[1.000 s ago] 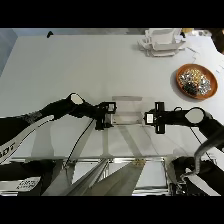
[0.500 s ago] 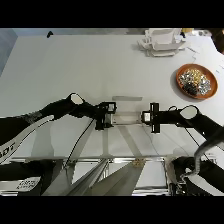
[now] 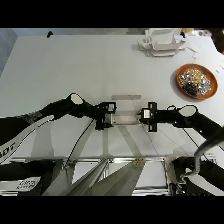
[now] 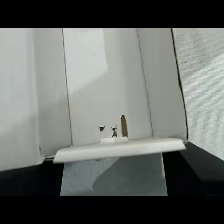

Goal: Fold the box and place the chain.

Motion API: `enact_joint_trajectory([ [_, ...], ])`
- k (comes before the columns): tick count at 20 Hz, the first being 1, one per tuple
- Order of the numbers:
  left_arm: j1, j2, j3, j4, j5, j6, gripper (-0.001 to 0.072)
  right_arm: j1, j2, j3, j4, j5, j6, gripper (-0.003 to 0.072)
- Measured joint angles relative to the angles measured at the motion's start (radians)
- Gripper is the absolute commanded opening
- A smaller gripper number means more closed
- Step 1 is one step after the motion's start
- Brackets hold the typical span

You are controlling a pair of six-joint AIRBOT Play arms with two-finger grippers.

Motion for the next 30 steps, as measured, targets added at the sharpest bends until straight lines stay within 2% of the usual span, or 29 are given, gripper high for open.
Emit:
enact_joint_trajectory([
  [1, 0.0, 0.0, 0.0, 0.0, 0.0, 0.0, 0.0088, 0.0, -0.002, 0.0, 0.006, 0.002, -0.002, 0.0421],
  [9, 0.0, 0.0, 0.0, 0.001, 0.0, 0.002, 0.0088, 0.0, -0.003, -0.002, 0.0, 0.015, 0.01, 0.0408],
  [10, 0.0, 0.0, 0.0, 0.001, 0.0, 0.002, 0.0088, 0.0, 0.001, -0.002, -0.017, 0.02, 0.039, 0.0382],
  [11, 0.0, 0.0, 0.0, 0.001, 0.0, 0.002, 0.0088, 0.0, 0.009, -0.002, -0.039, 0.023, 0.08, 0.031],
  [13, 0.0, 0.0, 0.0, 0.001, 0.0, 0.002, 0.0088, 0.0, 0.044, -0.003, -0.099, 0.019, 0.179, 0.0112],
  [15, 0.0, 0.0, 0.0, 0.001, 0.0, 0.001, 0.0088, 0.0, 0.101, -0.003, -0.166, 0.015, 0.303, 0.0092],
  [17, 0.0, 0.0, 0.0, 0.001, 0.0, 0.001, 0.0088, 0.0, 0.165, -0.003, -0.238, 0.006, 0.445, 0.002],
  [20, 0.0, 0.0, 0.0, 0.001, 0.0, 0.0, 0.0088, 0.0, 0.245, -0.004, -0.371, -0.016, 0.712, 0.0017],
  [25, 0.0, 0.0, 0.0, 0.001, 0.0, 0.0, 0.0088, -0.039, 0.3, -0.003, -0.666, -0.091, 1.344, 0.0017],
  [30, 0.0, 0.0, 0.0, 0.001, 0.0, 0.0, 0.0088, -0.14, 0.296, -0.003, -0.75, -0.11, 1.701, 0.0016],
])
